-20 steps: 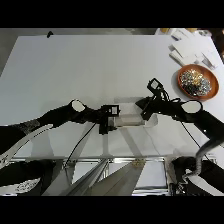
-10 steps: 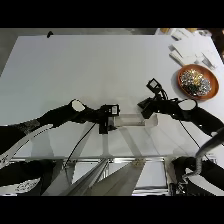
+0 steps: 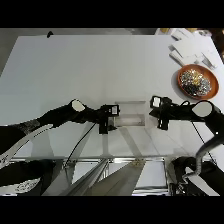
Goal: Fold the box and place the chain.
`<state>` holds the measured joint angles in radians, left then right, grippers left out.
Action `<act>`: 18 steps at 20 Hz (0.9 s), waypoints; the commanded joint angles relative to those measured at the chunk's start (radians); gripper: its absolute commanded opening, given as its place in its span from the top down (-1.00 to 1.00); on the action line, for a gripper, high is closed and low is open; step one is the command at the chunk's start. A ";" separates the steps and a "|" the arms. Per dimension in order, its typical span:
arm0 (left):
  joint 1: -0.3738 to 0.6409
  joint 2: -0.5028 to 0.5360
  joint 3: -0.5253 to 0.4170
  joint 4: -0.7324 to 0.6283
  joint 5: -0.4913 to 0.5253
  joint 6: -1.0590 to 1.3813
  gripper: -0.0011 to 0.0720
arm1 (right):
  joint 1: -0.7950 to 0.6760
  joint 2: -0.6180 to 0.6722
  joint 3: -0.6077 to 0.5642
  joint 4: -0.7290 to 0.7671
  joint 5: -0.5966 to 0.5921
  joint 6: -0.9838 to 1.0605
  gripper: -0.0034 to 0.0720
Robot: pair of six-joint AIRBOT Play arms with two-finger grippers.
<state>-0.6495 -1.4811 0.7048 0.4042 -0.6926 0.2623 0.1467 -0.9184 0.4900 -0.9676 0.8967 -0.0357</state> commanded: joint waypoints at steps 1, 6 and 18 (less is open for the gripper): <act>0.000 0.001 0.000 0.000 0.000 0.000 0.09 | 0.065 -0.030 0.000 -0.086 0.031 -0.143 0.57; 0.000 0.001 0.000 0.000 0.000 0.000 0.09 | 0.079 -0.080 0.000 -0.018 -0.001 -0.150 0.69; 0.000 0.001 0.000 0.000 0.000 0.000 0.09 | 0.079 -0.162 -0.001 0.252 -0.051 -0.158 0.69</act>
<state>-0.6495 -1.4811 0.7048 0.4038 -0.6930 0.2623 0.2241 -1.0618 0.4892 -0.8139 0.8574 -0.1921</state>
